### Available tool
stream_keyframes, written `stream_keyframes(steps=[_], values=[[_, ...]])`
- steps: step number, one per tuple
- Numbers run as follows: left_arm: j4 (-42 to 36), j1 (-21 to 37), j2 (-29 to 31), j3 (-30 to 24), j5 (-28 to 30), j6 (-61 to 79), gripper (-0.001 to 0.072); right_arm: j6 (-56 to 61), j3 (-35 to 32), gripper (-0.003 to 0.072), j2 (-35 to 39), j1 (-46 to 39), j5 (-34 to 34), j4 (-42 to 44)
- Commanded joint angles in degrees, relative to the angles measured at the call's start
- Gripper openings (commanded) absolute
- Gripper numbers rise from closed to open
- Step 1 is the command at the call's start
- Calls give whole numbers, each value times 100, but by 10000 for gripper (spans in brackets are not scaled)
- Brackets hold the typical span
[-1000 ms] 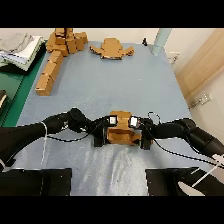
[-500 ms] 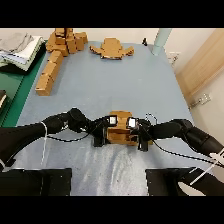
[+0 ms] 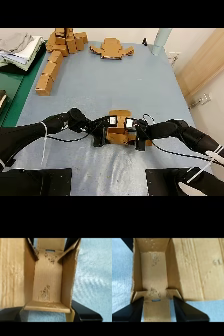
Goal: Fold the box.
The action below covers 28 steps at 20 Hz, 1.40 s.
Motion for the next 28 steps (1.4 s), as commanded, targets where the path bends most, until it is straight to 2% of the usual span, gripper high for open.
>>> stream_keyframes(steps=[1, 4, 6, 8, 9, 10, 12, 15, 16, 18, 22, 25, 28], values=[[-4, 4, 2, 0, 2, -2, 599, -76, -4, 583, -22, 7, 50, 15], [-4, 4, 2, 0, 2, -2, 599, -92, -2, 583, -15, 2, 70, -57], [-4, 4, 2, 0, 2, -2, 599, 859, 46, 572, 129, -4, -203, -564], [-4, 4, 2, 0, 2, -2, 599, 2763, 284, 256, 435, -4, -929, -1609], [-4, 4, 2, 0, 2, -2, 599, 3729, 431, 159, 610, -4, -1366, -2162], [-4, 4, 2, 0, 2, -4, 599, 4505, 546, 142, 763, -4, -1755, -2608], [-4, 4, 2, 0, 2, -4, 599, 5998, 737, 6, 1051, -4, -2465, -3565], [-4, 4, 2, 0, 2, -4, 599, 8937, 728, 6, 1335, -216, -3440, -5392], [-4, 4, 2, 0, 2, -2, 599, 9385, 684, 6, 1335, -420, -3659, -5480], [-4, 4, 2, 0, 4, -4, 599, 9490, 470, 5, 1318, -874, -3364, -4568], [-4, 4, 2, 0, 2, -4, 599, 8555, -46, 5, 929, -1126, -1781, -2553], [-4, 4, 2, 0, 2, -2, 599, 7549, -50, 5, 428, -1126, -1318, -1484], [-4, 4, 2, 0, 2, -2, 599, 7084, -35, 5, 369, -1123, -1191, -986]])
